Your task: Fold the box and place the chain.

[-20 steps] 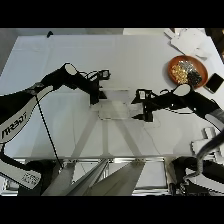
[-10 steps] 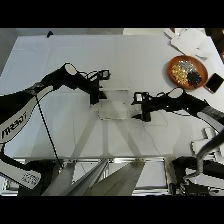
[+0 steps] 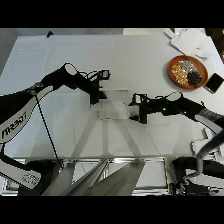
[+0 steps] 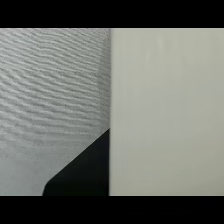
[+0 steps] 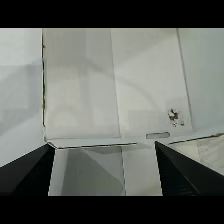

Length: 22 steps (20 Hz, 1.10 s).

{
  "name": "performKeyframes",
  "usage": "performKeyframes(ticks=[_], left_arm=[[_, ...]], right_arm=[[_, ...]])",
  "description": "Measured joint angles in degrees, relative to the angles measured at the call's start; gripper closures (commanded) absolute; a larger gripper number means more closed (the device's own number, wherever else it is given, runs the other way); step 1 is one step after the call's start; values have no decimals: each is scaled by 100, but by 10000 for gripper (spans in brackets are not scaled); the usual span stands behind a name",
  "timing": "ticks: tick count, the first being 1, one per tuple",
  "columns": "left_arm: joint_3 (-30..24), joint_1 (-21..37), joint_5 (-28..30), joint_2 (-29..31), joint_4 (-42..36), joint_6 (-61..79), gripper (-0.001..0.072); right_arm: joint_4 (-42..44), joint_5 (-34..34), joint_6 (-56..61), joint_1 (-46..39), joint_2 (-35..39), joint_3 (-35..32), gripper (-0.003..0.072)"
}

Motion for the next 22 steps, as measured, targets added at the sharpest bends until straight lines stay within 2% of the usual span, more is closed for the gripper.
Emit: performKeyframes(ticks=[17,22], left_arm=[[0,0,0,0,0,2,698],[0,0,0,0,0,0,698]], right_arm=[[662,-411,1220,26,-52,-26,-8],[994,-649,1193,26,-52,-24,-8]])
